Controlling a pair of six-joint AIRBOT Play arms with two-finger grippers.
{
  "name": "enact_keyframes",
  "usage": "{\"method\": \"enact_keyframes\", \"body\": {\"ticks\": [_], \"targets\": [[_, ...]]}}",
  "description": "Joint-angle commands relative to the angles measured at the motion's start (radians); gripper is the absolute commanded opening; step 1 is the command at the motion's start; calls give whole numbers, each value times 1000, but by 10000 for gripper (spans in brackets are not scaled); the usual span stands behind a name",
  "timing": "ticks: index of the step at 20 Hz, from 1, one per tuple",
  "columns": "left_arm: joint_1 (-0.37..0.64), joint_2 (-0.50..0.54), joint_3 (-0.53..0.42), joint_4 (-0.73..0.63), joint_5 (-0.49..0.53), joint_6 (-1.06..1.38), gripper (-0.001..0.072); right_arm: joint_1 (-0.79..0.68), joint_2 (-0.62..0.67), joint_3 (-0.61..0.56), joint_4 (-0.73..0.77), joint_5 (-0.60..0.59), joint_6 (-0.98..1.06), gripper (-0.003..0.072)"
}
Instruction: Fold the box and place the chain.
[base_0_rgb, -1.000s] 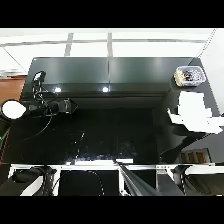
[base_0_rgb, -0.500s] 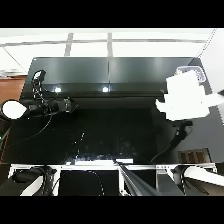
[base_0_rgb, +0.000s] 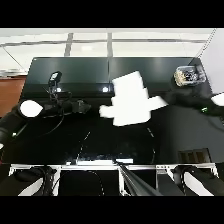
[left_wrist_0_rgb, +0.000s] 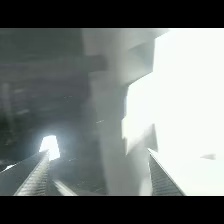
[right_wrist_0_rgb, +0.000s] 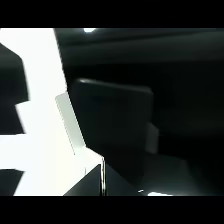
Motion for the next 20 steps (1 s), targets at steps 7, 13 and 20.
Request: {"method": "enact_keyframes", "body": {"ticks": [7, 13, 20], "targets": [[66, -362, 209, -261, -220, 189, 708, 357, 20, -181, 27, -289, 32, 15], [103, -613, 286, -483, -532, 381, 696, 357, 20, -181, 28, -276, 31, 15], [63, -674, 412, -336, -702, 566, 464, 357, 20, -181, 29, -262, 31, 15]]}}
